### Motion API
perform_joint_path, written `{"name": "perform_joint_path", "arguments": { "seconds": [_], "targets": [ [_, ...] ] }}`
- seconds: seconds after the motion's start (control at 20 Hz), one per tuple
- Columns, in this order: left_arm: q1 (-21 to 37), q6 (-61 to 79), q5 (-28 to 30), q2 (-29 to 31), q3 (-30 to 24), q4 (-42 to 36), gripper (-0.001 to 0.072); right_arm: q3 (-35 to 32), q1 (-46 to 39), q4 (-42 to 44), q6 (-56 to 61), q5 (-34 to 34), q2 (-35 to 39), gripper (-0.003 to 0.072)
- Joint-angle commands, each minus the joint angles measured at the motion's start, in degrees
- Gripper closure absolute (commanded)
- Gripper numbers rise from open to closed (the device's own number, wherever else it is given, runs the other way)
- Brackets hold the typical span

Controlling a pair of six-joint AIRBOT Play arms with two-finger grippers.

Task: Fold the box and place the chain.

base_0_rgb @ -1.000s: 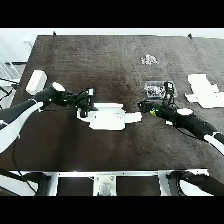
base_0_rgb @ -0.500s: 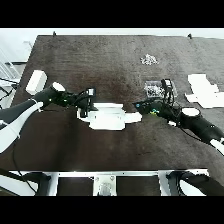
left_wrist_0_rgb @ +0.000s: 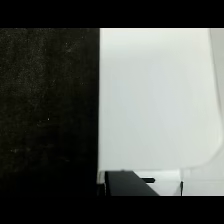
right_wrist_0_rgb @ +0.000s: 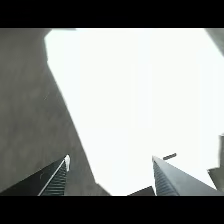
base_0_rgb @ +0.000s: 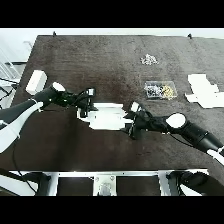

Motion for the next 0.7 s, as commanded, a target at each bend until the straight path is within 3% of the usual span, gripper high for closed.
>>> {"name": "perform_joint_path", "arguments": {
  "seconds": [0.0, 0.3, 0.65],
  "targets": [
    [-0.04, 0.02, 0.15, -0.04, 0.00, 0.02, 0.0689, -0.02, 3.65, -8.63, -1.33, -0.48, -0.96, 0.0065],
    [-0.04, 0.02, 0.15, -0.04, 0.00, 0.04, 0.0689, 0.00, 4.87, -8.98, -2.84, -2.27, -6.80, 0.0065],
    [-0.04, 0.02, 0.11, -0.02, 0.00, 0.02, 0.0688, -0.02, 9.99, -8.96, -2.80, -15.96, -9.55, 0.0065]
  ]
}}
